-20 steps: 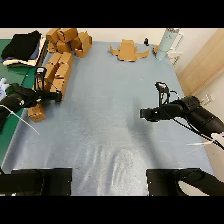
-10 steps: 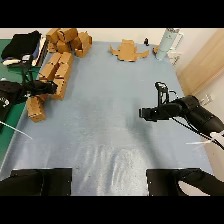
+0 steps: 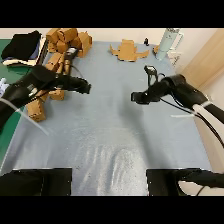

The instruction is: Fold the box.

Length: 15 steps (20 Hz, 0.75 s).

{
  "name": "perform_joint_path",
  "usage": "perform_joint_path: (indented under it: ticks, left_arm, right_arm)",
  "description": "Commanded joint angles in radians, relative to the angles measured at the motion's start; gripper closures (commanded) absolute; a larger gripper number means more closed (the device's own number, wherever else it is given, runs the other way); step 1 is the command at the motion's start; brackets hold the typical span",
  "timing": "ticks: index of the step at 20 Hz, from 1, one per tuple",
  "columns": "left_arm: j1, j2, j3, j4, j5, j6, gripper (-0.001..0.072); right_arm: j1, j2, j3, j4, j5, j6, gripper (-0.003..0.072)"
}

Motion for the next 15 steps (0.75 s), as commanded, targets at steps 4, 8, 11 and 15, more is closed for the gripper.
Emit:
perform_joint_path:
  ticks: [4,8,11,15]
  left_arm:
    - [-0.176,-0.178,0.165,0.145,-0.111,-0.221,0.0697]
    - [-0.204,-0.196,0.165,0.141,-0.111,-0.220,0.0696]
    - [-0.206,-0.196,0.165,0.141,-0.108,-0.220,0.0696]
    - [-0.206,-0.196,0.165,0.141,-0.108,-0.220,0.0696]
  right_arm:
    - [0.000,-0.174,0.186,0.082,-0.062,-0.062,0.0679]
    - [0.000,-0.175,0.186,0.085,-0.063,-0.062,0.0679]
    - [0.000,-0.175,0.186,0.084,-0.063,-0.062,0.0679]
    - [0.000,-0.175,0.186,0.085,-0.063,-0.062,0.0679]
